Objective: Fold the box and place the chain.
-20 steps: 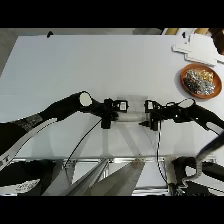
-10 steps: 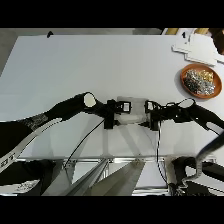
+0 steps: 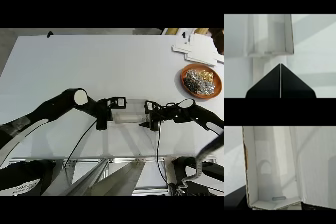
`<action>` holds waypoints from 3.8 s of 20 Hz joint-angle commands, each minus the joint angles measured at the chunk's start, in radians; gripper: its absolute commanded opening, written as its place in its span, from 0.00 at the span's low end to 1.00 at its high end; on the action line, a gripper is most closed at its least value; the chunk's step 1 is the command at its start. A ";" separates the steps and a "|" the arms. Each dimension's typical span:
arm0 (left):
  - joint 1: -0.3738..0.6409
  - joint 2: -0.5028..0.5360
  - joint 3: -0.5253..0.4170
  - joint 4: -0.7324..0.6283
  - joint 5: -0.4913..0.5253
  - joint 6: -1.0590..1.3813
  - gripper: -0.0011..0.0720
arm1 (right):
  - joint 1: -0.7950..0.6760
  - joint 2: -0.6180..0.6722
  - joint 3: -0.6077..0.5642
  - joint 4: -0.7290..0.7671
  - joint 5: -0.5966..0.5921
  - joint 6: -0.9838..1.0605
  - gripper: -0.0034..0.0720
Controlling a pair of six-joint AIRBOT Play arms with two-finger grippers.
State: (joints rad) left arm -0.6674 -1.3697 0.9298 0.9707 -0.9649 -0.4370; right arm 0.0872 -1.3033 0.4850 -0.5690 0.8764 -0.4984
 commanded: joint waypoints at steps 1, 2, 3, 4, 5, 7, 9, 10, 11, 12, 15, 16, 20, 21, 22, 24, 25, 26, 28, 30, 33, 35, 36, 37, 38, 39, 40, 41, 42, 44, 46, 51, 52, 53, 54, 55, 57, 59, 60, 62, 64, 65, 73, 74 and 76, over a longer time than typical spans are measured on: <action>0.054 0.095 0.000 0.118 -0.079 -0.356 0.02 | 0.000 0.001 0.001 0.001 -0.001 0.000 0.58; 0.073 0.116 -0.002 0.155 -0.075 -0.465 0.02 | 0.000 0.001 0.001 0.001 -0.001 0.000 0.58; 0.094 0.127 -0.009 0.181 -0.057 -0.552 0.02 | 0.000 0.001 0.001 0.001 -0.001 0.000 0.58; 0.121 0.128 -0.019 0.190 -0.038 -0.643 0.02 | 0.000 0.001 0.001 0.001 -0.001 0.000 0.58; 0.144 0.125 -0.038 0.188 -0.013 -0.720 0.02 | 0.000 0.001 0.001 0.001 -0.001 0.000 0.58; 0.165 0.119 -0.100 0.187 0.043 -0.855 0.02 | 0.000 0.001 0.001 0.001 -0.001 0.000 0.58; 0.165 0.107 -0.159 0.152 0.089 -0.908 0.03 | 0.000 0.001 0.001 0.001 -0.001 0.000 0.58; 0.164 0.094 -0.177 0.114 0.103 -0.919 0.03 | 0.000 0.001 0.001 0.001 -0.001 0.000 0.58; 0.163 0.073 -0.183 0.061 0.105 -0.919 0.03 | 0.000 0.001 0.001 0.001 -0.001 0.000 0.58; 0.163 0.046 -0.183 -0.008 0.106 -0.919 0.03 | 0.000 0.001 0.001 0.001 -0.001 0.000 0.58; 0.141 -0.037 -0.183 -0.172 0.136 -0.917 0.03 | 0.000 0.001 0.001 0.001 -0.001 0.000 0.58; 0.135 -0.059 -0.183 -0.207 0.140 -0.917 0.03 | 0.000 0.001 0.001 0.001 -0.001 0.000 0.58; 0.123 -0.067 -0.174 -0.264 0.133 -0.917 0.03 | 0.000 0.001 0.001 0.001 -0.001 0.000 0.58; 0.123 -0.060 -0.164 -0.271 0.128 -0.918 0.03 | 0.000 0.001 0.001 0.001 -0.001 0.000 0.58; 0.123 -0.054 -0.150 -0.276 0.120 -0.918 0.03 | 0.000 0.001 0.001 0.001 -0.002 0.000 0.58; 0.116 -0.048 -0.120 -0.283 0.106 -0.918 0.03 | 0.000 0.001 0.001 0.001 -0.001 0.000 0.58; 0.107 -0.047 -0.101 -0.284 0.096 -0.918 0.05 | 0.000 0.001 0.001 0.001 -0.001 0.000 0.58; 0.096 -0.047 -0.082 -0.283 0.087 -0.918 0.14 | 0.000 0.001 0.001 0.001 -0.001 0.000 0.58; 0.079 -0.047 -0.048 -0.282 0.074 -0.919 0.26 | 0.000 0.001 0.001 0.001 -0.001 0.000 0.58; 0.072 -0.047 -0.029 -0.282 0.070 -0.933 0.26 | 0.000 0.001 0.001 0.001 -0.001 0.000 0.58; 0.065 -0.046 -0.028 -0.271 0.070 -0.941 0.31 | 0.000 0.001 0.001 0.001 -0.001 0.000 0.58; 0.065 -0.046 -0.028 -0.251 0.061 -0.967 0.31 | 0.000 0.001 0.001 0.001 -0.001 0.000 0.58; 0.066 -0.046 -0.028 -0.251 0.059 -0.970 0.31 | 0.000 0.001 0.001 0.001 -0.001 0.000 0.58; 0.065 -0.046 -0.028 -0.251 0.059 -0.970 0.31 | 0.000 0.001 0.001 0.001 -0.001 0.000 0.58; 0.061 -0.046 -0.028 -0.251 0.059 -0.970 0.33 | 0.000 0.001 0.001 0.001 -0.001 0.000 0.58; 0.054 -0.046 -0.028 -0.251 0.060 -0.978 0.41 | 0.000 0.001 0.001 0.001 -0.001 0.000 0.58; 0.044 -0.046 -0.027 -0.250 0.061 -0.981 0.42 | 0.000 0.001 0.001 0.001 -0.001 0.000 0.58; 0.034 -0.047 -0.027 -0.243 0.073 -0.982 0.42 | 0.000 0.001 0.001 0.001 -0.001 0.000 0.58; 0.024 -0.047 -0.027 -0.222 0.090 -0.987 0.42 | 0.000 0.001 0.001 0.001 -0.002 0.000 0.58; 0.007 -0.050 -0.017 -0.141 0.101 -1.089 0.42 | 0.000 0.001 0.001 0.001 -0.001 0.000 0.58; -0.010 -0.050 0.017 -0.053 0.080 -1.190 0.42 | 0.000 0.001 0.001 0.001 -0.001 0.000 0.58; -0.057 -0.068 0.104 0.039 0.060 -1.291 0.42 | 0.000 0.001 0.001 0.001 -0.001 0.000 0.58; -0.065 -0.072 0.117 0.055 0.056 -1.302 0.41 | 0.000 0.001 0.001 0.001 -0.001 0.000 0.58; -0.074 -0.080 0.129 0.074 0.051 -1.328 0.41 | 0.000 0.001 0.001 0.001 -0.001 0.000 0.58; -0.081 -0.087 0.139 0.097 0.044 -1.363 0.41 | 0.000 0.001 0.001 0.001 -0.001 0.000 0.58; -0.089 -0.096 0.147 0.116 0.036 -1.395 0.41 | 0.000 0.001 0.001 0.001 -0.001 0.000 0.58; -0.101 -0.112 0.158 0.134 0.010 -1.414 0.41 | 0.000 0.001 0.001 0.001 -0.001 0.000 0.58; -0.113 -0.129 0.175 0.159 -0.012 -1.456 0.41 | 0.000 0.001 0.001 0.001 -0.002 0.000 0.58; -0.121 -0.137 0.188 0.166 -0.012 -1.471 0.41 | 0.000 0.001 0.001 0.001 -0.001 0.000 0.58; -0.139 -0.167 0.232 0.173 -0.035 -1.492 0.41 | 0.000 0.001 0.001 0.001 -0.001 0.000 0.58; -0.157 -0.207 0.286 0.198 -0.084 -1.553 0.41 | 0.000 0.001 0.001 0.001 -0.001 0.000 0.58; -0.165 -0.225 0.311 0.221 -0.116 -1.595 0.41 | 0.000 0.001 0.001 0.001 -0.001 0.000 0.58; -0.208 -0.274 0.388 0.438 -0.225 -1.846 0.41 | 0.000 0.001 0.001 0.001 -0.002 0.000 0.58; -0.214 -0.275 0.388 0.470 -0.225 -1.865 0.39 | 0.000 0.001 0.001 0.001 -0.001 0.000 0.58; -0.216 -0.288 0.397 0.484 -0.230 -1.875 0.38 | 0.000 0.001 0.001 0.001 -0.001 0.000 0.58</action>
State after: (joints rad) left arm -0.8753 -1.6451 1.3151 1.3827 -1.1759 -2.2520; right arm 0.0872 -1.3033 0.4850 -0.5682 0.8742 -0.4984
